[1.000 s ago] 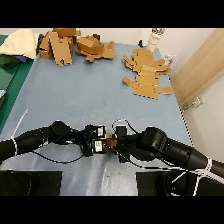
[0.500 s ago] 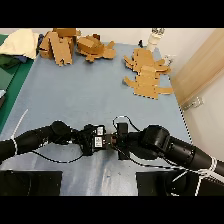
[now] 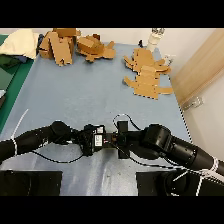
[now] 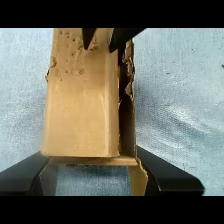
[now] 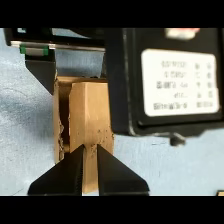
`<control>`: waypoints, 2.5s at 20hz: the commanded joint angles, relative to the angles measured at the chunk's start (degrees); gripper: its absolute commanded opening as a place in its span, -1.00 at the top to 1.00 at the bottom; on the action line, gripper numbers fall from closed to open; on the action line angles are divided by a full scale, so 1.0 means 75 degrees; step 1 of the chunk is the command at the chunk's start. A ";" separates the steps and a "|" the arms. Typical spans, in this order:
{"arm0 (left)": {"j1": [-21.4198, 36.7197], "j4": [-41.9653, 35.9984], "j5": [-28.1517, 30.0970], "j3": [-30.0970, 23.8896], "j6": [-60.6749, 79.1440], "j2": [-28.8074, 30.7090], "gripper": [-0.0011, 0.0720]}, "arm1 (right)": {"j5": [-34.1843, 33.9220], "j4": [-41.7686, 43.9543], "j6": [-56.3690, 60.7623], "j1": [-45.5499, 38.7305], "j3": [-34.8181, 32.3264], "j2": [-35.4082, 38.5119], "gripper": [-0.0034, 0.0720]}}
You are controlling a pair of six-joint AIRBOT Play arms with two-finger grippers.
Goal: Fold the box.
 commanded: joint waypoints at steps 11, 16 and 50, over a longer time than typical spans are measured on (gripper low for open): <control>0.0000 0.0000 -0.0009 -0.0003 0.0000 0.0006 -0.36 | -0.0111 0.1160 0.0012 0.0009 -0.0017 -0.0431 0.57; 0.0000 0.0000 -0.0009 -0.0003 0.0000 0.0006 -0.36 | -0.0192 0.0851 0.0466 0.0006 -0.0017 -0.0356 0.68; 0.0000 0.0000 0.0003 -0.0003 0.0000 0.0006 -0.36 | 0.1250 -0.3299 0.4380 0.1265 -0.1294 0.1923 0.21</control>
